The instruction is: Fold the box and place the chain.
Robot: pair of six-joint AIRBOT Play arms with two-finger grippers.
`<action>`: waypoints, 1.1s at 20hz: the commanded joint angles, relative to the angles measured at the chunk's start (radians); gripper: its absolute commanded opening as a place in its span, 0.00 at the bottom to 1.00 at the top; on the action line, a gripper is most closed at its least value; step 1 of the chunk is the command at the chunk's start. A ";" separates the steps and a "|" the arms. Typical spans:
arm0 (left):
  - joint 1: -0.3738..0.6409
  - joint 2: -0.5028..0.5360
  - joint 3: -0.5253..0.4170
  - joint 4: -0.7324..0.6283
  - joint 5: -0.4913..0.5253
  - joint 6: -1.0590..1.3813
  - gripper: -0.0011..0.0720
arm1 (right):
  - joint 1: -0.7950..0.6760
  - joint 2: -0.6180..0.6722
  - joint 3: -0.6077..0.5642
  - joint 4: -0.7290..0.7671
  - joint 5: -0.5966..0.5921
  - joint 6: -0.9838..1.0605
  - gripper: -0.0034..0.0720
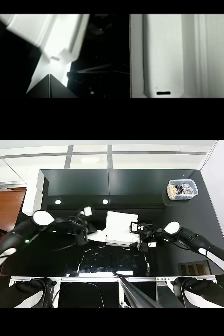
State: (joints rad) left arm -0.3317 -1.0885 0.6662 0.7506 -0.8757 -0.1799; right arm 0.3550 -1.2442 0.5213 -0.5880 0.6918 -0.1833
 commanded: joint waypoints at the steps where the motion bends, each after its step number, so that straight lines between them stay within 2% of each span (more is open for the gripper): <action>1: 0.138 0.097 -0.015 0.246 -0.038 -0.514 0.05 | 0.000 0.000 0.000 0.000 0.001 0.000 0.06; 3: 0.246 0.055 -0.036 0.253 -0.069 -0.805 0.05 | 0.001 0.000 0.000 0.000 0.001 0.000 0.06; 4: 0.304 0.005 -0.036 0.227 -0.134 -0.935 0.05 | 0.001 0.000 0.000 0.000 0.001 0.000 0.06; 6: 0.406 -0.117 -0.036 0.044 -0.277 -0.957 0.05 | 0.001 0.000 0.000 0.000 0.001 0.000 0.06; 8: 0.459 -0.232 -0.034 -0.155 -0.346 -0.870 0.05 | 0.000 0.000 0.000 0.000 0.001 0.000 0.06; 9: 0.458 -0.274 -0.033 -0.193 -0.331 -0.867 0.05 | 0.000 0.000 0.000 0.000 0.001 0.000 0.06; 11: 0.417 -0.333 -0.017 -0.184 -0.278 -0.868 0.05 | 0.000 0.000 0.000 0.000 0.001 0.000 0.06; 14: 0.311 -0.393 0.019 -0.184 -0.229 -0.875 0.05 | 0.000 0.000 0.000 0.000 0.001 0.000 0.06; 16: 0.239 -0.434 0.058 -0.187 -0.235 -0.871 0.05 | 0.000 0.000 0.000 0.000 0.001 0.000 0.06; 18: 0.186 -0.466 0.113 -0.201 -0.298 -0.784 0.05 | 0.001 0.000 0.000 0.000 0.001 0.000 0.06; 22: 0.175 -0.486 0.212 -0.246 -0.455 -0.693 0.05 | 0.000 0.000 0.000 0.000 0.001 0.000 0.06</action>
State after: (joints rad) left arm -0.1333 -1.5536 0.8143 0.5365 -1.2240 -0.9375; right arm 0.3550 -1.2442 0.5213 -0.5880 0.6926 -0.1837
